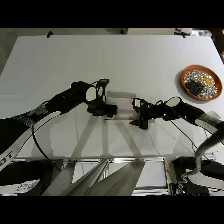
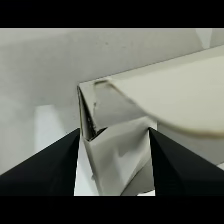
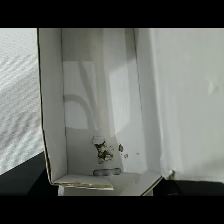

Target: Fold the box and place the chain.

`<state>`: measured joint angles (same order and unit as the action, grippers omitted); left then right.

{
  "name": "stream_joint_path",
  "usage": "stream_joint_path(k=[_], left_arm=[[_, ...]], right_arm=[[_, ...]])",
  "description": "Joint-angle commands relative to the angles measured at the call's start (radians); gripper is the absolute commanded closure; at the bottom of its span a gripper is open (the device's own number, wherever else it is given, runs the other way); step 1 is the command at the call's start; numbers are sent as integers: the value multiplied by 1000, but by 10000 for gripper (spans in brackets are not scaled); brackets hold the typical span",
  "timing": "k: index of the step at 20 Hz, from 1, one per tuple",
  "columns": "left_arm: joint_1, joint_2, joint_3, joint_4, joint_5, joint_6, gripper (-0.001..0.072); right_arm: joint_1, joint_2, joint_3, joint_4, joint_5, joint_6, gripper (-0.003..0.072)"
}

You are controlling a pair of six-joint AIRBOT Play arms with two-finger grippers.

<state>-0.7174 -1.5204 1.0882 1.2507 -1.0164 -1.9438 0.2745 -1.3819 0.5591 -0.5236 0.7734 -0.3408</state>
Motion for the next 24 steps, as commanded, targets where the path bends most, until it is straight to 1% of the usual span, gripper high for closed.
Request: stream_joint_path(k=[1, 5, 7, 10, 15, 18, 22, 23, 24], left_arm=[[-17, -6, 5, 73, -5, -101, 263], [-41, -14, 11, 141, -14, -196, 268], [-53, -28, 22, 154, -25, -222, 321], [-68, -53, 53, 157, -41, -222, 342], [-80, -96, 68, 151, -73, -264, 342], [-82, -104, 68, 154, -72, -264, 348], [-82, -104, 68, 153, -72, -263, 638], [-82, -104, 68, 153, -72, -263, 690], [-82, -104, 68, 153, -72, -263, 699]], right_arm=[[0, 0, 0, 0, 0, 0, 282], [0, 0, 0, 0, 0, 0, 282], [0, 0, 0, 0, 0, 0, 282], [0, 0, 0, 0, 0, 0, 282], [0, 0, 0, 0, 0, 0, 282], [1, 0, 0, 0, 0, 0, 282], [0, 0, 0, 0, 0, 0, 282], [1, 0, 0, 0, 0, 0, 282], [1, 0, 0, 0, 0, 0, 282]])
